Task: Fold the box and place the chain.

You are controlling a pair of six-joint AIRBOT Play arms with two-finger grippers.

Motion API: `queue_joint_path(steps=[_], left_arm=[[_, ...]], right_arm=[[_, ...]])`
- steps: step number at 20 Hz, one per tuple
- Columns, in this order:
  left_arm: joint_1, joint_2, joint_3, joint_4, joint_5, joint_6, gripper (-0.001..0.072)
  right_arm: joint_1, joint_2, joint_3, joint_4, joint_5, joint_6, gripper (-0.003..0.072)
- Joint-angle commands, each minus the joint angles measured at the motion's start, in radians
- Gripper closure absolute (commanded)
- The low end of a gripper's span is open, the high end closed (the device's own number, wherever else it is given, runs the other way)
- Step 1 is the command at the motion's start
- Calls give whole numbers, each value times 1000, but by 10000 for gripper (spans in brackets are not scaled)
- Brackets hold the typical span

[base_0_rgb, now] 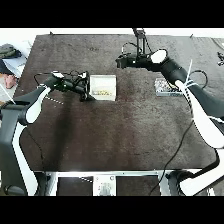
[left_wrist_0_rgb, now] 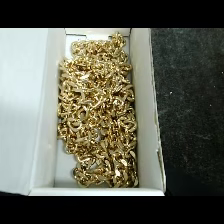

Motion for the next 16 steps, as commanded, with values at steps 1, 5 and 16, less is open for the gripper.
queue_joint_path(steps=[1, 5, 16], left_arm=[[1, 0, 0, 0, 0, 0, 355], [1, 0, 0, 0, 0, 0, 355], [1, -1, 0, 0, 0, 0, 355]], right_arm=[[-58, -130, 144, 107, 246, -117, 529], [-62, -212, 209, 134, 406, -187, 528], [-2, -217, 209, 117, 541, -375, 528]])
